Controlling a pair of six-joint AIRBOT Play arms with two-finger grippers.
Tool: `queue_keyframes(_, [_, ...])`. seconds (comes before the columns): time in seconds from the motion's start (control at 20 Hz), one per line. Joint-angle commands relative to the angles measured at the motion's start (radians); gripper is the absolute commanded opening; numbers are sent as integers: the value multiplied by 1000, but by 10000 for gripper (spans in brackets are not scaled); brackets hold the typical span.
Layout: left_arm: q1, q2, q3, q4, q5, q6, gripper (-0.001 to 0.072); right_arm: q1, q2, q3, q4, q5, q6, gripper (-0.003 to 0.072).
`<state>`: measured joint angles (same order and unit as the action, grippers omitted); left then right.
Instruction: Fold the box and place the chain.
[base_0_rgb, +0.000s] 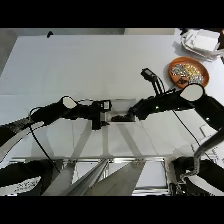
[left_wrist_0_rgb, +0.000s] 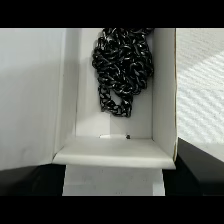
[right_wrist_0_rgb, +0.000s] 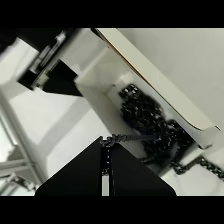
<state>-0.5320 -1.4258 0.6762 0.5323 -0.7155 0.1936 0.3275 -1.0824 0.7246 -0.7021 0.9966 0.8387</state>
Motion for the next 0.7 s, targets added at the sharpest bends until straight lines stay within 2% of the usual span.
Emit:
queue_keyframes(0.0, [0, 0, 0, 0, 0, 0, 132, 21, -51, -47, -51, -105, -9, 14])
queue_keyframes(0.1, [0, 0, 0, 0, 0, 0, 132, 46, -65, -47, -91, -129, -5, 38])
queue_keyframes(0.2, [0, 0, 0, 0, 0, 0, 132, 66, -90, -47, -126, -148, 4, 124])
queue_keyframes(0.4, [0, 0, 0, 0, 0, 0, 132, 72, -123, -45, -162, -152, 95, 128])
queue_keyframes(0.55, [0, 0, 0, 0, 1, 0, 132, 63, -51, -21, -170, -118, 122, 139])
queue_keyframes(0.65, [0, 0, 0, 0, 0, 0, 132, 21, 46, 29, -223, -64, 138, 283])
